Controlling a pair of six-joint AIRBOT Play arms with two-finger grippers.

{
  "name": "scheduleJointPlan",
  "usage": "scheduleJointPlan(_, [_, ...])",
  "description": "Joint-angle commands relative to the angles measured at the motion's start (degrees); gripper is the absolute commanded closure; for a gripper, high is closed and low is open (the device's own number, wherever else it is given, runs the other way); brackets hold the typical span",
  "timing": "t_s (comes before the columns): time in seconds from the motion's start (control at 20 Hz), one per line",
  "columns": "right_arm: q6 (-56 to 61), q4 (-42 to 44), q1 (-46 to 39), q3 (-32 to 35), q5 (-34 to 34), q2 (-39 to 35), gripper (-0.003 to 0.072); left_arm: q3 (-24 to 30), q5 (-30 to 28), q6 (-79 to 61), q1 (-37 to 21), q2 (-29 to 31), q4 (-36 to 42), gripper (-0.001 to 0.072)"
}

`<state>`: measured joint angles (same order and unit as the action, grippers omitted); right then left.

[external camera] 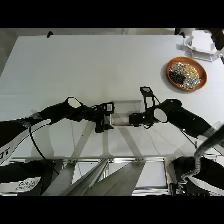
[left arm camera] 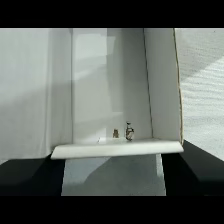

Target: Fold the box and place the chain.

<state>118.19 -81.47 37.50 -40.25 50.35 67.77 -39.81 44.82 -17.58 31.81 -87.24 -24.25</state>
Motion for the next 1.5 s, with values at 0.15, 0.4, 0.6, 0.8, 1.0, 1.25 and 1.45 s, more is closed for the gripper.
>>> scheduleJointPlan(0.15, [2.97,-5.18,1.36,-2.75,0.52,1.70,0.0333,0.02,0.00,-0.02,0.00,-0.04,0.00,0.0389])
scheduleJointPlan(0.4, [6.62,-8.13,2.14,-2.95,5.40,4.39,0.0366,0.02,-0.02,-0.02,0.00,-0.04,0.00,0.0389])
scheduleJointPlan(0.6, [8.26,-11.37,3.87,-2.97,5.42,5.42,0.0421,0.02,0.00,-0.02,0.00,-0.04,0.00,0.0389])
scheduleJointPlan(0.8, [8.24,-11.30,3.87,-2.99,3.87,5.81,0.0597,0.00,0.00,-0.02,0.00,-0.04,0.00,0.0389])
scheduleJointPlan(1.0, [8.26,-11.28,3.87,-2.97,1.22,5.81,0.0670,0.00,0.00,-0.02,0.00,-0.04,0.00,0.0389])
scheduleJointPlan(1.25, [8.26,-11.28,3.87,-2.97,-0.09,5.81,0.0442,0.00,0.00,-0.02,0.00,-0.04,0.00,0.0389])
scheduleJointPlan(1.45, [11.02,-11.52,3.87,-2.97,-1.92,5.81,0.0598,0.00,0.00,-0.02,0.00,-0.04,-0.02,0.0389])
